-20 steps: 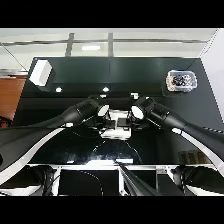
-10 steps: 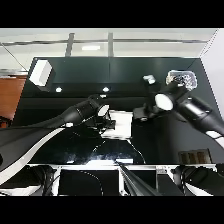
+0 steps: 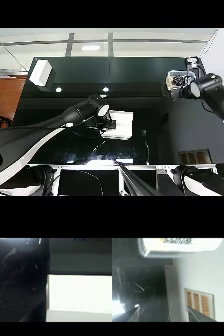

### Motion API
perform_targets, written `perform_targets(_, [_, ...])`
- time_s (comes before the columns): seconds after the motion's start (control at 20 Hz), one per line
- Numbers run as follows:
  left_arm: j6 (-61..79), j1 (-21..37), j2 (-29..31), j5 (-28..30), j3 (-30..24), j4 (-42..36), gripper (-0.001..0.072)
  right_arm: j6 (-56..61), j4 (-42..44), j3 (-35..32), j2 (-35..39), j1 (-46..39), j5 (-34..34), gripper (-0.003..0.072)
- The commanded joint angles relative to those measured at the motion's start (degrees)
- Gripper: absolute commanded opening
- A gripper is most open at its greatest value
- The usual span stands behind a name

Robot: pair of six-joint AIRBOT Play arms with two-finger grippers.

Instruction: Fold the box and place the chain.

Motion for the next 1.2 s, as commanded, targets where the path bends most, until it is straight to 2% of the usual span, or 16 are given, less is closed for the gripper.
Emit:
perform_targets(0.0, [-0.31, 0.00, -0.04, 1.07, -0.02, -0.24, 0.0029, -3.65, 3.50, 6.32, -7.63, -7.85, -7.67, 0.0711])
perform_targets(0.15, [-0.28, 0.00, -0.04, 1.88, -0.02, -0.31, 0.0028, -3.72, 6.73, 17.84, -17.49, -11.61, -5.66, 0.0710])
perform_targets(0.25, [-0.31, 0.00, -0.04, 2.14, -0.02, -0.46, 0.0028, -7.72, 11.28, 25.24, -24.20, -13.18, -3.08, 0.0710])
perform_targets(0.4, [-0.31, 0.02, -0.04, 3.02, -0.02, -0.48, 0.0029, -10.36, 12.39, 32.87, -31.76, -13.40, 1.07, 0.0707])
perform_targets(0.45, [-0.31, 0.00, -0.04, 2.91, -0.02, -0.48, 0.0028, -10.36, 12.37, 34.40, -33.44, -13.40, 1.29, 0.0680])
perform_targets(0.6, [-0.31, 0.00, -0.02, 2.40, -0.02, -0.50, 0.0028, -10.34, 12.39, 36.41, -36.13, -13.40, 0.13, 0.0664])
perform_targets(0.65, [-0.28, 0.00, -0.04, 2.34, -0.02, -0.48, 0.0029, -10.32, 12.37, 36.57, -36.72, -13.40, 0.15, 0.0531])
perform_targets(0.7, [-0.28, 0.02, -0.04, 2.32, -0.02, -0.48, 0.0028, -10.32, 12.37, 36.57, -37.07, -13.40, 0.15, 0.0487])
perform_targets(1.05, [-0.28, 0.00, -0.04, 2.29, -0.02, -0.48, 0.0028, -10.34, 12.59, 36.57, -38.91, -13.40, -0.15, 0.0485])
perform_targets(1.1, [-0.28, 0.00, -0.04, 2.27, -0.02, -0.48, 0.0028, -10.36, 12.59, 36.57, -38.99, -13.40, -0.09, 0.0385])
perform_targets(1.15, [-0.28, 0.00, -0.04, 2.21, -0.02, -0.48, 0.0028, -10.36, 12.55, 36.76, -38.97, -13.40, 0.59, 0.0120])
